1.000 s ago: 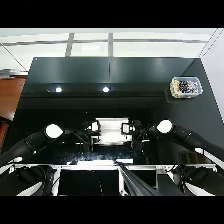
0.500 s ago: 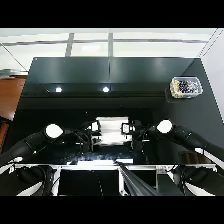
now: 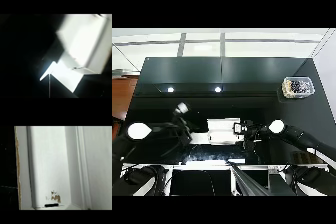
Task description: Fold the box and place the chain.
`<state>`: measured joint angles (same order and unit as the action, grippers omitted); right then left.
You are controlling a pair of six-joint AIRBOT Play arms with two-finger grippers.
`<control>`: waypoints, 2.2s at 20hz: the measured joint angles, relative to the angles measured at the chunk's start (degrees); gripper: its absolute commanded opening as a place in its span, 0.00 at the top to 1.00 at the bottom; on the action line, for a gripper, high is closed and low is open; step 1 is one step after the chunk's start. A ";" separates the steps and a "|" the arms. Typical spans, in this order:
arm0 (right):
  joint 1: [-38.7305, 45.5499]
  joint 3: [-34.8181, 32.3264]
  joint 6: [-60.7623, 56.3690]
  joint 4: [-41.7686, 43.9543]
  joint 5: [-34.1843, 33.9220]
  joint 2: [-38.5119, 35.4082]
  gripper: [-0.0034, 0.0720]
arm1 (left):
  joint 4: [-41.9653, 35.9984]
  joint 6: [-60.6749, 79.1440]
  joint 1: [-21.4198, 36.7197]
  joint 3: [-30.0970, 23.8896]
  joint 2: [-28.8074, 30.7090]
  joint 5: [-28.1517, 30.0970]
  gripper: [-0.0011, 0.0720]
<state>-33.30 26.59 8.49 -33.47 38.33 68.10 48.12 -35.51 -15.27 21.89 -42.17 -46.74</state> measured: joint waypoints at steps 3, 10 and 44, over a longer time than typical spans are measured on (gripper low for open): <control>0.00 0.00 0.04 -0.02 0.00 0.00 0.25 | 6.32 -24.55 11.63 -0.66 1.92 -6.73 0.94; 0.00 0.00 0.02 -0.07 0.00 0.00 0.25 | 5.75 -41.94 22.47 -3.56 -5.95 -14.12 0.94; 0.00 0.00 -0.11 -0.04 -0.15 0.00 0.25 | -6.58 -45.64 -8.39 7.52 -18.67 -10.51 0.17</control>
<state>-33.30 26.59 8.38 -33.52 38.17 68.10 41.54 -81.14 -23.66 29.41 -60.84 -57.25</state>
